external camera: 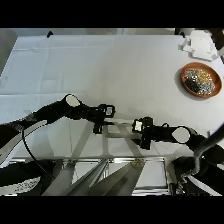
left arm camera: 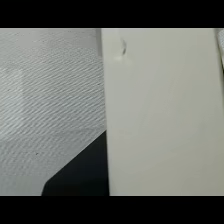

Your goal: Fold the box and place the chain.

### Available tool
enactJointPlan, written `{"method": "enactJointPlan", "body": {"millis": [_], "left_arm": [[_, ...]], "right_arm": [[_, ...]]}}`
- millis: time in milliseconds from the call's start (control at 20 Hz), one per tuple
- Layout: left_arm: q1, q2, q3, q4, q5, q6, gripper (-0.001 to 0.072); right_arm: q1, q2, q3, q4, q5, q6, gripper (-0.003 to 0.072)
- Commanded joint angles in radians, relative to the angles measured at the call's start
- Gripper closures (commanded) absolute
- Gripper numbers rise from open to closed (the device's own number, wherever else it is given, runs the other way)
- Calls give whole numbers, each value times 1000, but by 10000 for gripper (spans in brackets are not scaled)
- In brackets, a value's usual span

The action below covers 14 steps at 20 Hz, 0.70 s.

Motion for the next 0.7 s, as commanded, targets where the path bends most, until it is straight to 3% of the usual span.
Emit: {"method": "enactJointPlan", "body": {"millis": [0,150,350,650], "left_arm": [[0,0,0,-2,1,0,699],[0,0,0,-2,1,0,699],[0,0,0,-2,1,0,699],[0,0,0,-2,1,0,699]], "right_arm": [[-19,-2,1,26,-9,-49,98],[-39,-2,1,25,-8,-79,114],[-39,-3,-7,20,-6,-102,232],[-39,-3,-24,18,-9,-130,243]]}}
